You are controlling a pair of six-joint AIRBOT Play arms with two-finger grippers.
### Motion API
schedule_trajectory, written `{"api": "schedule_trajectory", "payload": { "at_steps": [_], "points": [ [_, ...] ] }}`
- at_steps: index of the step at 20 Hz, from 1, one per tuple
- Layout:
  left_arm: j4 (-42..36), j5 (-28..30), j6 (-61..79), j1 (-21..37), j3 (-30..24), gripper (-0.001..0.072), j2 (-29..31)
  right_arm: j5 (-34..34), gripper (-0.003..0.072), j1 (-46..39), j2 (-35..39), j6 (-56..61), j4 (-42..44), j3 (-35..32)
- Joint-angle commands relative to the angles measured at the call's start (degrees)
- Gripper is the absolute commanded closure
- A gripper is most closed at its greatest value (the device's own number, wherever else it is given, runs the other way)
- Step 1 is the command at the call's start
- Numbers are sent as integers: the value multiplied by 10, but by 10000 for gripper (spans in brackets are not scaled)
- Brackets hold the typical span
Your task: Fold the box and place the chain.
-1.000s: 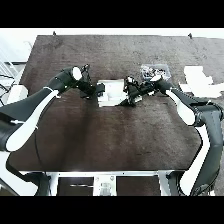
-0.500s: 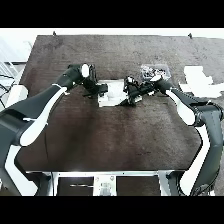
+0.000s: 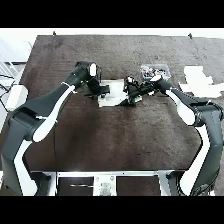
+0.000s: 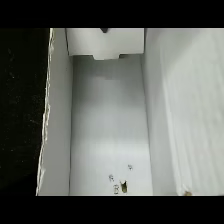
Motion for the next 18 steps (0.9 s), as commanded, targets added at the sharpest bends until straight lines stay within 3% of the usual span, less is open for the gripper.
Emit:
{"api": "schedule_trajectory", "payload": {
  "at_steps": [1,11,15,18],
  "points": [
    [33,-34,-13,-3,21,339,-14,0,95,0,0,0,0,0],
    [52,-39,-21,-5,29,339,-24,0,95,0,0,0,0,0],
    [59,-84,-21,-16,75,340,-62,0,95,0,0,0,0,0],
    [76,-77,-12,-24,85,340,-67,0,95,0,0,0,0,0]
  ]
}}
